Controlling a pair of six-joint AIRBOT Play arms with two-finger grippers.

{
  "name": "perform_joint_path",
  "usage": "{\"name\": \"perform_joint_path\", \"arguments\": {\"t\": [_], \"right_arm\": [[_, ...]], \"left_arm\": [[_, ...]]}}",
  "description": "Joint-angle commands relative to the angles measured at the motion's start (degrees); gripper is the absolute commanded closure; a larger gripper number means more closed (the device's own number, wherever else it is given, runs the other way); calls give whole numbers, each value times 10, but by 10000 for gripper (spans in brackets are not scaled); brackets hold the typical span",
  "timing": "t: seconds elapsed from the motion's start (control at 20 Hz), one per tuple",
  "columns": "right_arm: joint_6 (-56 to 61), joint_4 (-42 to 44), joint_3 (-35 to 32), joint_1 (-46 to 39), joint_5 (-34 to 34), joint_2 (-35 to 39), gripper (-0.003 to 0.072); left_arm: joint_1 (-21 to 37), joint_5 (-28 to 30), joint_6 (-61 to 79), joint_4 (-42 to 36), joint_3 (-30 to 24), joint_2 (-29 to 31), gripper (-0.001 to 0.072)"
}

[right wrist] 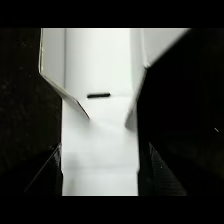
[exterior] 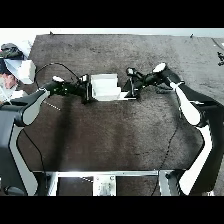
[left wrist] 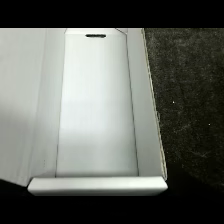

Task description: Fold the box and place the chain.

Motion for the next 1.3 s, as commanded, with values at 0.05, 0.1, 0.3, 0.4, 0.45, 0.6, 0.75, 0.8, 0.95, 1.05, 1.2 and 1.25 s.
{"name": "perform_joint_path", "arguments": {"t": [0.05, 0.1, 0.3, 0.4, 0.45, 0.6, 0.75, 0.8, 0.95, 1.05, 1.2, 1.25], "right_arm": [[22, 59, 1, -19, 26, 37, 77], [21, 91, 1, -17, 46, 40, 279], [21, 177, 0, 14, 46, 38, 704], [21, 177, 0, 34, -8, 37, 704], [21, 177, 0, 41, -38, 37, 704], [21, 177, 0, 56, -117, 33, 704], [21, 175, 0, 57, -172, 20, 704], [21, 175, 0, 57, -186, 16, 705], [21, 175, 0, 57, -202, 2, 705], [21, 175, -2, 57, -188, -8, 705], [21, 141, -4, 58, -148, -16, 705], [21, 128, -4, 58, -143, -19, 705]], "left_arm": [[0, -1, 1, 1, 1, 0, 406], [0, -1, 1, 1, 1, 0, 406], [0, -1, 1, 1, 1, 0, 406], [0, -1, 1, 1, 1, 0, 406], [0, -1, 1, 1, 1, 0, 406], [0, -1, 1, 1, 1, 0, 406], [0, -1, 1, 1, 1, 0, 406], [0, -1, 1, 1, 1, 0, 406], [0, -1, 1, 1, 1, 0, 406], [0, -1, 1, 1, 1, 0, 405], [0, -1, 1, 1, 1, 0, 406], [0, -1, 1, 1, 1, 0, 406]]}}
